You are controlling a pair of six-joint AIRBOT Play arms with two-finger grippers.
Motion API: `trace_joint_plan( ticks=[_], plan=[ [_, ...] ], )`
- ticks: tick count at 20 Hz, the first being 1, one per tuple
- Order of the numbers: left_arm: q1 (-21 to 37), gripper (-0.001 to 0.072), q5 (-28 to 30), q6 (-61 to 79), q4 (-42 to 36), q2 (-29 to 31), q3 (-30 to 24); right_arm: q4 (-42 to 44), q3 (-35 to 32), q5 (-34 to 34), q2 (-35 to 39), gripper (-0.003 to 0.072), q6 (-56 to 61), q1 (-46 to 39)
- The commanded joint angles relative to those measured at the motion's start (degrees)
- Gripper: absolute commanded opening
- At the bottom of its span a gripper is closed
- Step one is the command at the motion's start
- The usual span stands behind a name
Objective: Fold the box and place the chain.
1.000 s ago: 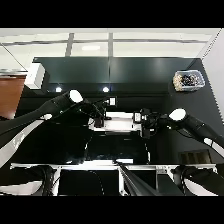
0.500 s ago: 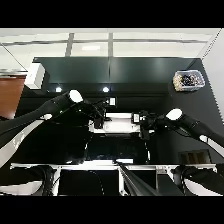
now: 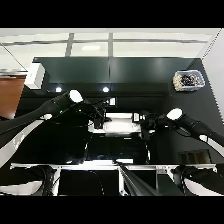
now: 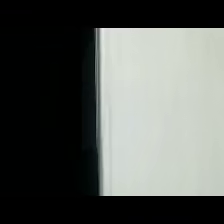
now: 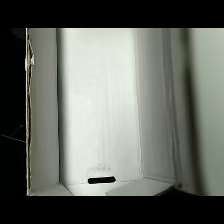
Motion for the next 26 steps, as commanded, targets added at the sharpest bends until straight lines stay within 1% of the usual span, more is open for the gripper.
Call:
trace_joint_plan(
  ticks=[1,17,20,26],
  plan=[
    [-0.02,0.0025,-0.07,0.00,0.07,-0.04,0.04,1.29,0.09,1.11,0.02,0.0697,0.59,-1.11],
    [-0.02,0.0025,-0.04,0.00,0.07,-0.04,0.04,0.94,0.20,1.18,0.00,0.0697,0.46,-0.79],
    [-0.02,0.0025,-0.04,0.00,0.07,-0.04,0.04,-2.19,0.17,0.04,-0.13,0.0697,1.90,1.27],
    [-0.02,0.0025,-0.02,0.00,0.09,-0.04,0.04,-2.14,0.17,-0.61,-0.13,0.0697,2.49,1.40]
  ],
)
